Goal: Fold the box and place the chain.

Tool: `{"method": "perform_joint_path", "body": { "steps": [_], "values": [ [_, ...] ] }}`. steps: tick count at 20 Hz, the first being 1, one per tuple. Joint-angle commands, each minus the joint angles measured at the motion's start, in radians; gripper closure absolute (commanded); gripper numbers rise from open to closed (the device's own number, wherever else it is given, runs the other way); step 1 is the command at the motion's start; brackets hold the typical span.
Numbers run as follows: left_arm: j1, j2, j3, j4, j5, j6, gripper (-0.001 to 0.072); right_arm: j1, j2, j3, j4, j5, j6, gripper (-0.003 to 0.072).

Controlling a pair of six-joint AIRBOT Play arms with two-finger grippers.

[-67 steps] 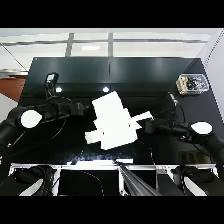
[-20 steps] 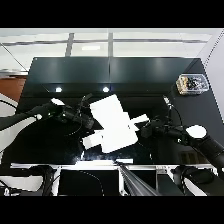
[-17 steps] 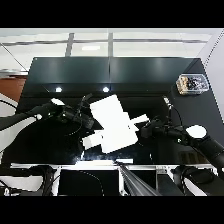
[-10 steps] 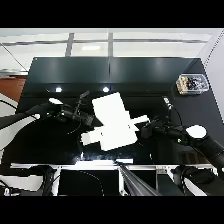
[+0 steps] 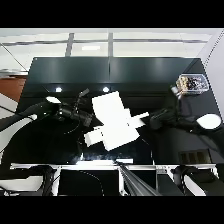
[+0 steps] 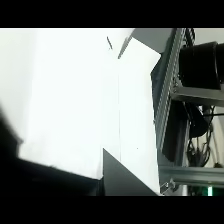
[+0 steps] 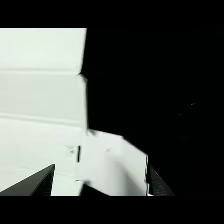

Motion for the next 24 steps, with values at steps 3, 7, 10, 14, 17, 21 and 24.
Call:
{"method": "perform_joint_path", "body": {
  "steps": [3, 7, 10, 14, 17, 21, 24],
  "values": [
    [-0.108, 0.260, -0.017, 0.157, 0.208, 0.093, 0.0687, -0.154, 0.001, 0.197, -0.257, 0.175, -0.058, -0.0021],
    [-0.275, 0.515, -0.171, 0.284, 0.657, 0.209, 0.0679, -0.106, 0.000, 0.182, -0.295, 0.237, -0.205, -0.0021],
    [-0.279, 0.497, -0.211, 0.284, 0.621, 0.289, 0.0679, -0.030, 0.000, 0.133, -0.301, 0.224, -0.306, -0.0021],
    [-0.279, 0.421, -0.206, 0.284, 0.606, 0.380, 0.0679, 0.061, -0.001, 0.073, -0.307, 0.174, -0.363, -0.0021],
    [-0.278, 0.379, -0.176, 0.277, 0.538, 0.442, 0.0679, 0.098, -0.002, 0.052, -0.309, 0.171, -0.373, -0.0021],
    [-0.278, 0.357, -0.167, 0.134, 0.524, 0.553, 0.0679, 0.125, -0.002, 0.026, -0.316, 0.168, -0.373, -0.0021],
    [-0.270, 0.311, -0.167, 0.091, 0.505, 0.570, 0.0679, 0.126, -0.002, 0.018, -0.323, 0.151, -0.374, -0.0021]
  ]
}}
